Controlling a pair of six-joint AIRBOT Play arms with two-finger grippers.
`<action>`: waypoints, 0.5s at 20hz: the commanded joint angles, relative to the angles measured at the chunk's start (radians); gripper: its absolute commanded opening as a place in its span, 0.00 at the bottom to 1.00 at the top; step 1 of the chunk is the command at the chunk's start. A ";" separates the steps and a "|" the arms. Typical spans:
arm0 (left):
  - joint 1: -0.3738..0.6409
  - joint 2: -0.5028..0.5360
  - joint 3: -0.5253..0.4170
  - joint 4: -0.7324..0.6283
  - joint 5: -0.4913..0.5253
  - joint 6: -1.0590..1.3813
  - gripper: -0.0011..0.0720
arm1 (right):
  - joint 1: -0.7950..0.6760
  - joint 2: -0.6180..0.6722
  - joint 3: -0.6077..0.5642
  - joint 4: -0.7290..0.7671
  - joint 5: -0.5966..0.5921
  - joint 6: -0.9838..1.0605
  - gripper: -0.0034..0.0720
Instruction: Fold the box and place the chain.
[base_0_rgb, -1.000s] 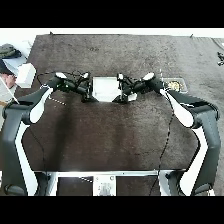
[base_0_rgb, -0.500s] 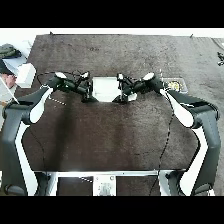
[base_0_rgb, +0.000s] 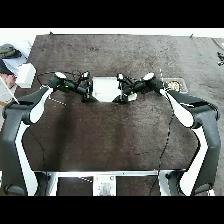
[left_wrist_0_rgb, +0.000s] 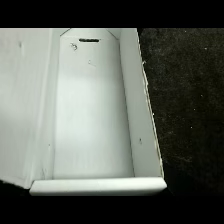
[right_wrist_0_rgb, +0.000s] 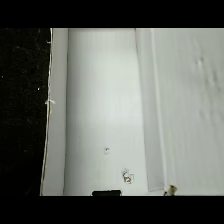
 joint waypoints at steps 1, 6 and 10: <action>-0.001 -0.002 0.000 0.002 0.002 -0.001 0.32 | -0.001 0.002 0.000 0.002 -0.013 0.000 0.68; -0.001 -0.002 0.000 0.003 0.003 -0.001 0.32 | -0.002 0.037 0.000 -0.137 -0.019 -0.006 0.84; -0.001 -0.003 0.000 0.003 0.004 -0.001 0.32 | -0.003 0.105 0.000 -0.353 -0.019 0.100 0.84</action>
